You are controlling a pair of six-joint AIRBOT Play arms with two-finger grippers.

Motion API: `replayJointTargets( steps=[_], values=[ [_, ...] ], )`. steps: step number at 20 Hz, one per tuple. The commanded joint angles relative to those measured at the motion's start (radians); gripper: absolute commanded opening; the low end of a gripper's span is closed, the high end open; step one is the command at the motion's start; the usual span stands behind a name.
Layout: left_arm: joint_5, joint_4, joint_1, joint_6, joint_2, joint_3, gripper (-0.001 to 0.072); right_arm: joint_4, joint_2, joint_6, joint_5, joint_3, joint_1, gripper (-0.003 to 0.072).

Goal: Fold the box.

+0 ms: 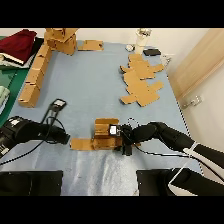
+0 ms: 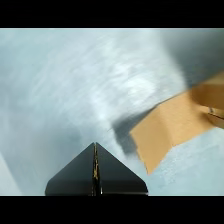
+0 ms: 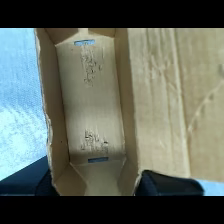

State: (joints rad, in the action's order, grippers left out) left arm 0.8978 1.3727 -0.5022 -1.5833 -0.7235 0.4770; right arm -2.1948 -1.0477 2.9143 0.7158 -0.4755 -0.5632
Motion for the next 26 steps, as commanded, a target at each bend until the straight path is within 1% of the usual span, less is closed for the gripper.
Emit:
replayJointTargets(
  steps=[1, 3, 8, 11, 12, 19, 23, 26],
  values=[
    [0.1, -0.135, 0.104, -0.201, -0.008, -0.036, 0.0009, 0.0, 0.0, 0.0, 0.0, 0.0, 0.0, 0.0558],
    [0.074, -0.233, 0.097, -0.163, -0.042, -0.051, 0.0009, 0.0, 0.0, 0.0, 0.0, 0.0, 0.0, 0.0558],
    [-0.059, -0.367, 0.01, -0.104, -0.142, -0.063, 0.0009, 0.0, 0.0, 0.0, 0.0, 0.0, 0.0, 0.0558],
    [-0.148, -0.524, -0.041, 0.008, -0.164, -0.063, 0.0009, 0.0, 0.0, 0.0, 0.0, 0.0, 0.0, 0.0558],
    [-0.163, -0.545, -0.052, 0.019, -0.165, -0.063, 0.0009, 0.0, 0.0, 0.0, 0.0, 0.0, 0.0, 0.0557],
    [-0.139, -0.571, -0.059, 0.021, -0.164, -0.063, 0.0009, 0.0, 0.0, 0.0, 0.0, 0.0, 0.0, 0.0558],
    [-0.109, -0.503, -0.043, -0.023, -0.164, -0.063, 0.0009, 0.0, 0.0, 0.0, 0.0, 0.0, 0.0, 0.0558],
    [-0.124, -0.486, -0.014, -0.053, -0.164, -0.063, 0.0009, 0.0, 0.0, 0.0, 0.0, 0.0, 0.0, 0.0558]
  ],
)
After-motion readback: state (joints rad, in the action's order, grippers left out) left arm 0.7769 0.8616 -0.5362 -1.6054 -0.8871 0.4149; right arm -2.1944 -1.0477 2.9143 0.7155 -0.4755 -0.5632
